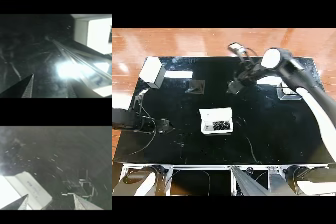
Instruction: Fold the box and place the chain.
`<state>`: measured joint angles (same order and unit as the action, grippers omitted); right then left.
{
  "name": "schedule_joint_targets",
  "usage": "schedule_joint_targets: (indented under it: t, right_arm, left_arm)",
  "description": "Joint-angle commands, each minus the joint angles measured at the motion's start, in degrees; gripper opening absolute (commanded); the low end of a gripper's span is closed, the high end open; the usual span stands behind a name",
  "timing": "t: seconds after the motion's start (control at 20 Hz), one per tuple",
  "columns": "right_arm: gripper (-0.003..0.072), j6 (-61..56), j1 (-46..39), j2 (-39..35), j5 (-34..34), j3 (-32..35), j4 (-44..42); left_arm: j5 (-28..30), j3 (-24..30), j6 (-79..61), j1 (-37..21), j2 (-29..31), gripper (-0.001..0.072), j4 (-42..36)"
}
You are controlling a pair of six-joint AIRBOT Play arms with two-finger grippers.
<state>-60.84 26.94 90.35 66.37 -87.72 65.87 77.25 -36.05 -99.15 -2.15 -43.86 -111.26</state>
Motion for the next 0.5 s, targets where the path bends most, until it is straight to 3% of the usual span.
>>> schedule_joint_targets:
  t: [0.0, 0.25, 0.45]
  right_arm:
    - [0.0708, 13.0, 3.7, 5.6, 5.0, -5.1, -3.1]
    - [0.0708, 14.4, 6.7, 6.7, 14.7, -5.0, -3.6]
    - [0.0709, 13.5, 8.1, 6.7, 23.5, -5.0, -5.7]
  left_arm:
    - [1.6, 0.7, -6.1, -0.5, -5.6, 0.0511, -4.4]
    - [-4.3, -2.8, -6.1, 6.5, -14.9, 0.0511, -1.1]
    - [-4.4, -4.3, -6.1, 8.3, -15.9, 0.0511, -1.3]
